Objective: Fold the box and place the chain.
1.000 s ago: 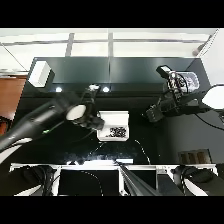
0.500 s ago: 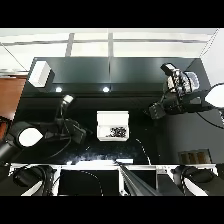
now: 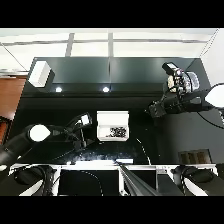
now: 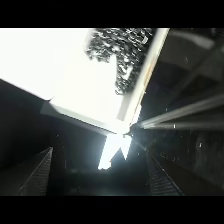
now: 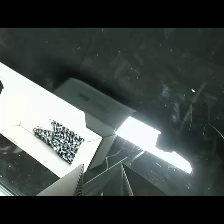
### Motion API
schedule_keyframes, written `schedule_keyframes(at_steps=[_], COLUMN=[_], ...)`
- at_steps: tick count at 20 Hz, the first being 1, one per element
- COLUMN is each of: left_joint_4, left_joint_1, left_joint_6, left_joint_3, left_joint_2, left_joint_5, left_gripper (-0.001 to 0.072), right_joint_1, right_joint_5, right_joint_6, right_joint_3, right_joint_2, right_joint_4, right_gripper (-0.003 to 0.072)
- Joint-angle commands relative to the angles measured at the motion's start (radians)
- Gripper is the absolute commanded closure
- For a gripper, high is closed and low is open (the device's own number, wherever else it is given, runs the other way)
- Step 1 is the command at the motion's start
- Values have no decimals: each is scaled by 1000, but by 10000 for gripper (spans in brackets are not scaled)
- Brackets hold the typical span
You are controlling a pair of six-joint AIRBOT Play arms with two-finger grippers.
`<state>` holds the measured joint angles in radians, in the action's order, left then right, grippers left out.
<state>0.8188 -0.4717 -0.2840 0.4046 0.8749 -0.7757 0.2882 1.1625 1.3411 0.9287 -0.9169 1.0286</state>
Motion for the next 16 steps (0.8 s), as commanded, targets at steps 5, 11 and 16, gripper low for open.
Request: schedule_keyframes(at_steps=[5, 11, 16], left_joint_4=[-181, -262, -246], left_joint_1=[87, 120, 116], left_joint_6=[472, 541, 565], left_joint_3=[109, 134, 134], left_joint_2=[308, 361, 361], left_joint_5=[-72, -92, -101], left_gripper=[-3, -3, -3], right_joint_1=[3, 3, 3], right_joint_5=[7, 4, 4], right_joint_6=[40, 40, 40], right_joint_3=[0, -1, -1], right_joint_2=[0, 0, 0], right_joint_4=[0, 1, 1], right_gripper=[390, 390, 390])
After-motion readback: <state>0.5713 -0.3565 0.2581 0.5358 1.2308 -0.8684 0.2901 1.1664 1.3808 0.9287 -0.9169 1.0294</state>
